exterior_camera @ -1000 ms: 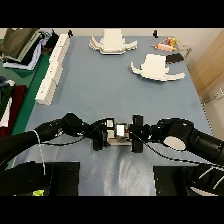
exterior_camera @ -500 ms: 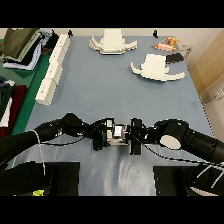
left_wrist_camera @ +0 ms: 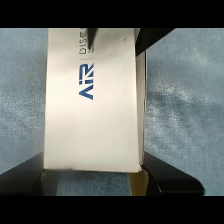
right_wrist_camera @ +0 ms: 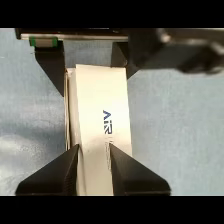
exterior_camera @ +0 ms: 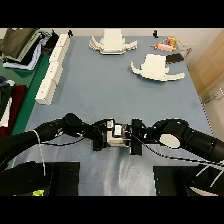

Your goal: Fold the box.

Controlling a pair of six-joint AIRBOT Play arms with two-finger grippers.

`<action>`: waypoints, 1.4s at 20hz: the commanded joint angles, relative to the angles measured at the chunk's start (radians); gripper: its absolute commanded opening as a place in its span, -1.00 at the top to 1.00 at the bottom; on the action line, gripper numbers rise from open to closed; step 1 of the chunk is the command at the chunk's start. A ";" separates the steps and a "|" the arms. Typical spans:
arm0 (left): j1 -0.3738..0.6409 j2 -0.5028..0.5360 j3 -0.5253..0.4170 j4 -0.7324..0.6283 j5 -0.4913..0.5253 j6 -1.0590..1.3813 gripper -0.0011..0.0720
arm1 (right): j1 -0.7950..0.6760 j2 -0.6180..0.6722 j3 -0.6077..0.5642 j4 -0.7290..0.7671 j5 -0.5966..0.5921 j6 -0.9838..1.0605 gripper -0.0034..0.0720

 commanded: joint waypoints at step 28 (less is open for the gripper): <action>0.000 0.000 0.000 -0.002 0.007 -0.002 -0.34 | -0.014 -0.062 0.018 0.082 0.069 0.120 0.69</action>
